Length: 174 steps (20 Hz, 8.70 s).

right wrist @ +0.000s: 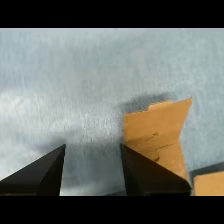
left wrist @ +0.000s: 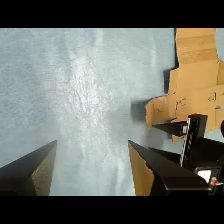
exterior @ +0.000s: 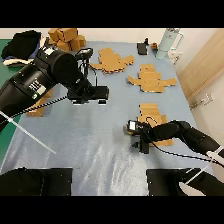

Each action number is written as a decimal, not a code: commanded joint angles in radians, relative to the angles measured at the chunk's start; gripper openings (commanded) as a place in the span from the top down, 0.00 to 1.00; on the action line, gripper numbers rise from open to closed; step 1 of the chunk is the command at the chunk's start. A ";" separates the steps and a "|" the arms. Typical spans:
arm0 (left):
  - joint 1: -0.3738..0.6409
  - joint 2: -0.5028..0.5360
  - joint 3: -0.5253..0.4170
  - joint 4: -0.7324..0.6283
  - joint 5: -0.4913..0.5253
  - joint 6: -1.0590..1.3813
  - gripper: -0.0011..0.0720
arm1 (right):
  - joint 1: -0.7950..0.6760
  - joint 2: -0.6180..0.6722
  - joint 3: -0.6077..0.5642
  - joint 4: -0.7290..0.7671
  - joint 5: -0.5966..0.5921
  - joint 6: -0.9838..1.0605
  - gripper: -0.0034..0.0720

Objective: Fold the box.

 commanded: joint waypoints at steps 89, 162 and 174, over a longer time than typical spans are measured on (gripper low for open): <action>0.474 -0.063 -0.531 -0.667 0.266 0.864 0.02 | -0.050 0.034 -0.008 0.191 -0.002 0.760 0.95; 0.079 -0.147 -0.588 -1.157 0.499 2.200 0.97 | -0.259 0.046 0.195 -0.295 0.040 1.373 0.58; 0.081 -0.188 -0.568 -1.158 0.541 2.150 0.97 | -0.259 0.011 0.195 -0.292 0.039 1.372 0.58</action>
